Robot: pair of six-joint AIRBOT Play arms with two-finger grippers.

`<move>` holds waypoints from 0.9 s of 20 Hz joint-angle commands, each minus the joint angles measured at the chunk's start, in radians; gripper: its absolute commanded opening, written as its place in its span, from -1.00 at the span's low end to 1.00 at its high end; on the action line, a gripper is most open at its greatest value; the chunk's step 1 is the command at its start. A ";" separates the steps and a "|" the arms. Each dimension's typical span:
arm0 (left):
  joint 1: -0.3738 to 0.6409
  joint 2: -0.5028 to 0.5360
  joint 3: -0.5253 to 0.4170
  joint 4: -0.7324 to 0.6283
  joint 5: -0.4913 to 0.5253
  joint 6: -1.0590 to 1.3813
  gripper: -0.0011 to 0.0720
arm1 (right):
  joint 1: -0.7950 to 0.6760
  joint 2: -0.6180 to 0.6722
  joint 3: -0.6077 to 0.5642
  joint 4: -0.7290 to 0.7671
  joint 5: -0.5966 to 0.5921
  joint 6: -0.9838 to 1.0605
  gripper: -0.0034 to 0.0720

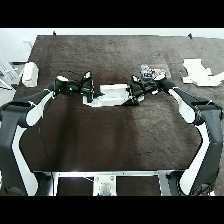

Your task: Fold the box and place the chain.

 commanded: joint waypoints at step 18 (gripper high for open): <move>0.000 0.000 0.000 0.000 0.000 0.000 -0.91 | 0.012 -0.001 -0.005 0.013 0.004 -0.020 0.93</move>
